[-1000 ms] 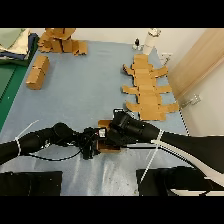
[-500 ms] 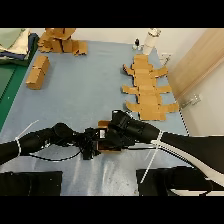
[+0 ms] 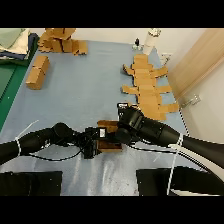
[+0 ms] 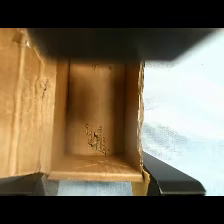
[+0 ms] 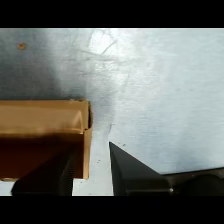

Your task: Fold the box.

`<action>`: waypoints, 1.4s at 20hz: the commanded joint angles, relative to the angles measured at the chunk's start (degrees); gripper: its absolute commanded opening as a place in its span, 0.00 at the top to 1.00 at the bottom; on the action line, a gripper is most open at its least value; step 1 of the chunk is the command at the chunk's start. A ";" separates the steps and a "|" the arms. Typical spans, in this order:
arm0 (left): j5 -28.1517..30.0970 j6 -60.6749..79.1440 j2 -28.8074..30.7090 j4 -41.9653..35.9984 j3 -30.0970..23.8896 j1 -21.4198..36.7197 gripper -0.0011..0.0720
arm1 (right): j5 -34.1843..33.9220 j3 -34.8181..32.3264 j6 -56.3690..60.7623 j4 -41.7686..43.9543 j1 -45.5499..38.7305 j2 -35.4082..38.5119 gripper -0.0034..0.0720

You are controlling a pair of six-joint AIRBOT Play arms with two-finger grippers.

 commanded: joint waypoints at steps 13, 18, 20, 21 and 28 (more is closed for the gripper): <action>-0.07 0.09 -0.02 0.09 -0.04 0.00 0.29 | -10.47 0.07 -7.91 -1.77 -10.56 14.56 0.95; 0.02 0.11 -0.02 0.04 -0.02 0.00 0.29 | 1.86 0.07 -23.08 18.97 -29.97 13.97 0.95; 0.07 0.07 -0.02 0.09 -0.02 0.02 0.29 | 4.48 0.07 -25.16 22.32 -33.27 13.94 0.95; -0.09 -0.72 0.11 0.20 -0.04 0.15 0.29 | 4.59 0.07 -25.38 22.45 -33.86 13.75 0.95; 0.07 -16.74 4.39 16.13 -0.02 1.90 0.28 | 5.05 -0.11 -31.15 28.06 -33.97 7.39 0.95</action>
